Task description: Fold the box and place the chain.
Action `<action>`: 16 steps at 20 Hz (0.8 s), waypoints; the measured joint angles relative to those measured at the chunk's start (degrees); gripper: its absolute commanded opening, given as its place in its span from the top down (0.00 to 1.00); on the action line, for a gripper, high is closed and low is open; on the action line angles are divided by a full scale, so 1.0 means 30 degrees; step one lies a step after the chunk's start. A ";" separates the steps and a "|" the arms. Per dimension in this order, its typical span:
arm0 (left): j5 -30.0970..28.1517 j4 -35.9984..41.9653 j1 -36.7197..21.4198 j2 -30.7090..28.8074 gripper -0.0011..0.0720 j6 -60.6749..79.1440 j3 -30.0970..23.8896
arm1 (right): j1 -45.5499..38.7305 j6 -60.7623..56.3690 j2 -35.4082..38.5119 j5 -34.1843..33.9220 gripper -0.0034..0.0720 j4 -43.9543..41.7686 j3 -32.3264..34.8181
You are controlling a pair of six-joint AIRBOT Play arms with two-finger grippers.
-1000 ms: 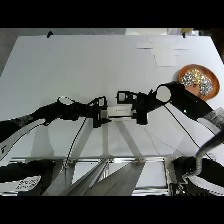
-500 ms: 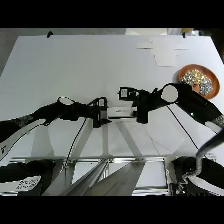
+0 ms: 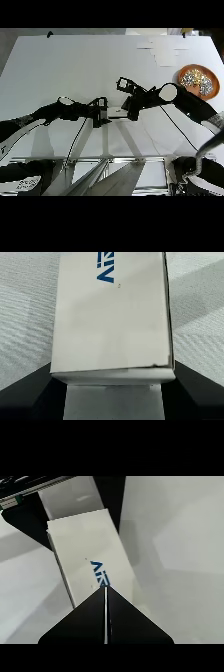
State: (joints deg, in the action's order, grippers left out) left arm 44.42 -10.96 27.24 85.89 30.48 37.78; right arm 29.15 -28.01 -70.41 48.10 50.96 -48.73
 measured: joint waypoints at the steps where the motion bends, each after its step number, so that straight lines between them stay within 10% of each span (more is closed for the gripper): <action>1: 0.0000 0.0007 0.0000 0.0000 0.97 0.0000 -0.0007 | 0.0000 0.0000 -0.0146 0.0066 0.93 -0.0153 0.0153; 16: 0.0073 -0.0087 0.0015 0.0007 0.97 0.0066 -0.0015 | -0.0015 0.0452 -0.0809 0.0889 0.93 -0.0867 0.1734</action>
